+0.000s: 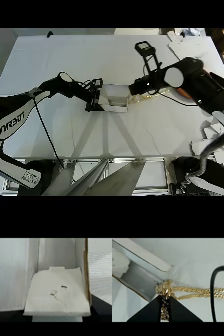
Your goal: Fold the box and place the chain.
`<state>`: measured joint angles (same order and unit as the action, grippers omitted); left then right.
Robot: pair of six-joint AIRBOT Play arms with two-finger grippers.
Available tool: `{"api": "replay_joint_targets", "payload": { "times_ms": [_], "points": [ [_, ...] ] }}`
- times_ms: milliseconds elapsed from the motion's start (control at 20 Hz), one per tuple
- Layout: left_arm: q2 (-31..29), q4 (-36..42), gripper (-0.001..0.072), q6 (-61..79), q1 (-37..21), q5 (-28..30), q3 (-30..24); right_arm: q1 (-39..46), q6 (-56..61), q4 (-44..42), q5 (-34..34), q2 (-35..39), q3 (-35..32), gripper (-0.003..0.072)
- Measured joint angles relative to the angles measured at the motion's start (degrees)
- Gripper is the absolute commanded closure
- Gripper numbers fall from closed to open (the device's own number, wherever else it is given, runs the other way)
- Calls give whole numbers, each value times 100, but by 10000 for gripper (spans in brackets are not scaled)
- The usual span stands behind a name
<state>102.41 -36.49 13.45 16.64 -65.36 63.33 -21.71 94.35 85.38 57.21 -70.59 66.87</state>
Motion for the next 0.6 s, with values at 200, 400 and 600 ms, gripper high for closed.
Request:
{"api": "replay_joint_targets", "payload": {
  "times_ms": [200, 400, 600],
  "points": [
    [0, 0, 499, 2, 0, 0, 2, -334, 42, -59, -297, -238, 0, 676],
    [0, 0, 499, 2, 0, 0, 0, -616, 66, -299, -833, -595, 0, 676],
    [0, 0, 499, 0, 0, 0, 0, -804, 76, -586, -1322, -1047, 0, 675]
  ]
}}
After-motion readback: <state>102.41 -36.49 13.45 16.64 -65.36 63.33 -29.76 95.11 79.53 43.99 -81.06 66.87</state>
